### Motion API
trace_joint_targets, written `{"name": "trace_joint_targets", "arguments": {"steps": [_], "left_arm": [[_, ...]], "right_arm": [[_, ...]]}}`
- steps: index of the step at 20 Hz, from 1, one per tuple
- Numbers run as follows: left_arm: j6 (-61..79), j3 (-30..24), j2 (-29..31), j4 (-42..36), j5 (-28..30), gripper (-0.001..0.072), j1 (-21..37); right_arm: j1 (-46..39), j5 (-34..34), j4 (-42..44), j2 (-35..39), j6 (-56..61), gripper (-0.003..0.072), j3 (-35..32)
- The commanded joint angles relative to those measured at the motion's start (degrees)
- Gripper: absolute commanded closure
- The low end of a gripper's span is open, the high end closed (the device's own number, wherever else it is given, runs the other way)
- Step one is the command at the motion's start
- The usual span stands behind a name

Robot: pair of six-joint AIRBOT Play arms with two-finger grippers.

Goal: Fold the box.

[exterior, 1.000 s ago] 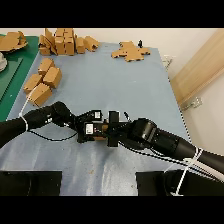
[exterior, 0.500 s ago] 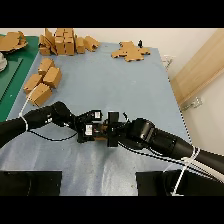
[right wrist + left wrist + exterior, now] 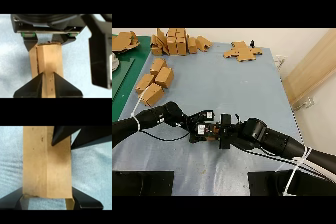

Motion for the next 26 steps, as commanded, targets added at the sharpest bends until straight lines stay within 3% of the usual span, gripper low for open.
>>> {"name": "trace_joint_targets", "arguments": {"steps": [1, 11, 16, 17, 18, 19, 26], "left_arm": [[-0.02, 0.02, -0.02, -0.02, 0.00, 0.0308, 0.00], [-0.02, 0.02, -0.02, -0.02, 0.02, 0.0308, 0.00], [-0.02, 0.02, -0.02, -0.02, 0.00, 0.0307, 0.00], [0.00, 0.02, -0.02, -0.02, 0.00, 0.0308, 0.00], [-0.02, 0.02, -0.02, -0.02, 0.00, 0.0308, 0.00], [-0.02, 0.02, -0.02, -0.02, 0.02, 0.0308, 0.00], [-0.02, 0.02, -0.02, -0.02, 0.04, 0.0308, 0.00]], "right_arm": [[0.07, -0.37, 3.28, -0.24, -0.04, 0.0467, -0.02], [0.07, -0.63, 2.36, -0.72, 0.00, 0.0466, 0.09], [0.02, -0.55, 0.92, 2.45, 0.72, 0.0444, 0.20], [0.02, -0.57, 0.92, 3.17, 1.79, 0.0405, 0.20], [0.02, -0.72, 0.94, 3.61, 2.12, 0.0312, 0.17], [0.02, -1.09, 0.94, 3.76, 2.12, 0.0304, 0.20], [0.02, -1.18, 0.94, 1.97, 2.49, 0.0345, 0.11]]}}
